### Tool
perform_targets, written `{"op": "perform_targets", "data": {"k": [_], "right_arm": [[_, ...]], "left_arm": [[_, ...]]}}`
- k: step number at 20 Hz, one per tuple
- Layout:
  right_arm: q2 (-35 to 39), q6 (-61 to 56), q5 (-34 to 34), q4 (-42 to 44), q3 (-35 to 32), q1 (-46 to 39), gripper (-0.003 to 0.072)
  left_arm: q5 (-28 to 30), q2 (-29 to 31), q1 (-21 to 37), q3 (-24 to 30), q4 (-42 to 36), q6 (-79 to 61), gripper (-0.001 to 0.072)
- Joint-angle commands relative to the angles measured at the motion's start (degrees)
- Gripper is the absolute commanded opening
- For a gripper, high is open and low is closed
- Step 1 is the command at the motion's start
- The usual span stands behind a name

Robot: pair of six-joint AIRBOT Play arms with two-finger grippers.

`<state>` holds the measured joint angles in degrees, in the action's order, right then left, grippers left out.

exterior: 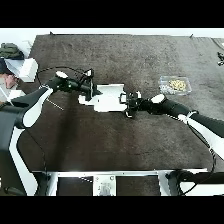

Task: Fold the box and place the chain.

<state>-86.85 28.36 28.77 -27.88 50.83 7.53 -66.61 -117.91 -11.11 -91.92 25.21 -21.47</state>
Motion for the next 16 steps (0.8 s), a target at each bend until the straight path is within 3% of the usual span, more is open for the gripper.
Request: {"op": "perform_targets", "data": {"k": [1,10,16], "right_arm": [[0.63,-1.4,0.98,0.26,2.16,-1.6,0.0599],[-1.11,-1.38,4.48,0.22,7.85,-3.28,0.0599],[-1.33,-1.36,5.84,0.24,7.98,-5.33,0.0598]], "left_arm": [[0.02,-0.02,0.04,0.02,0.0,0.0,0.0013],[0.0,-0.02,0.04,0.02,0.0,0.0,0.0013],[0.02,-0.02,0.04,0.02,0.0,0.0,0.0013]]}}
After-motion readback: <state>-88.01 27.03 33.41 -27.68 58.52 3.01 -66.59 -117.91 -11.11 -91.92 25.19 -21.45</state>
